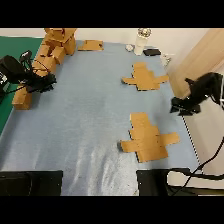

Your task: Fold the box.

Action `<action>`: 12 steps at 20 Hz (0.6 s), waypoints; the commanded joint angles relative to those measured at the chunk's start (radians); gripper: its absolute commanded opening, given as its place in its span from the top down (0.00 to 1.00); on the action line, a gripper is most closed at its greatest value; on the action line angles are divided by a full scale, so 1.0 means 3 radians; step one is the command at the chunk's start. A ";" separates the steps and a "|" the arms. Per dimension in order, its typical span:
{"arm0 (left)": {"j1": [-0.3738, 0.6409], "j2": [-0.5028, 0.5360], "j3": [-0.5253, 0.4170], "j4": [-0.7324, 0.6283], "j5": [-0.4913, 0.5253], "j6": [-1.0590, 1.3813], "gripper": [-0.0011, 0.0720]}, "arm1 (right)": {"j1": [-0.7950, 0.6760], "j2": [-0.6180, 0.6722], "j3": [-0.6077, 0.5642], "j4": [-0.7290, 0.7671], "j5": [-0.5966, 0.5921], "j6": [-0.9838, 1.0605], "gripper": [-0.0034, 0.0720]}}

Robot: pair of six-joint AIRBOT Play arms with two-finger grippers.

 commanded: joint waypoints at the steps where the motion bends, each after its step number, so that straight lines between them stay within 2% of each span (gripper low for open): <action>1: 0.0000 -0.0001 -0.0003 -0.0154 -0.0075 0.0009 0.97 | -0.0805 -0.0144 -0.0027 0.0060 -0.0272 -0.0814 0.37; 4: -0.0003 -0.0003 -0.0003 -0.0155 -0.0178 0.0043 0.97 | -0.1011 -0.0177 -0.0243 0.0178 -0.0277 -0.1127 0.37; 7: -0.0050 -0.0001 -0.0003 -0.0200 -0.0300 0.0295 0.96 | -0.1003 -0.0177 -0.0502 0.0275 -0.0229 -0.1260 0.37; 12: -0.0121 -0.0001 -0.0003 -0.0696 -0.0407 0.0838 0.96 | -0.1001 -0.0178 -0.0669 0.0605 -0.0242 -0.1288 0.37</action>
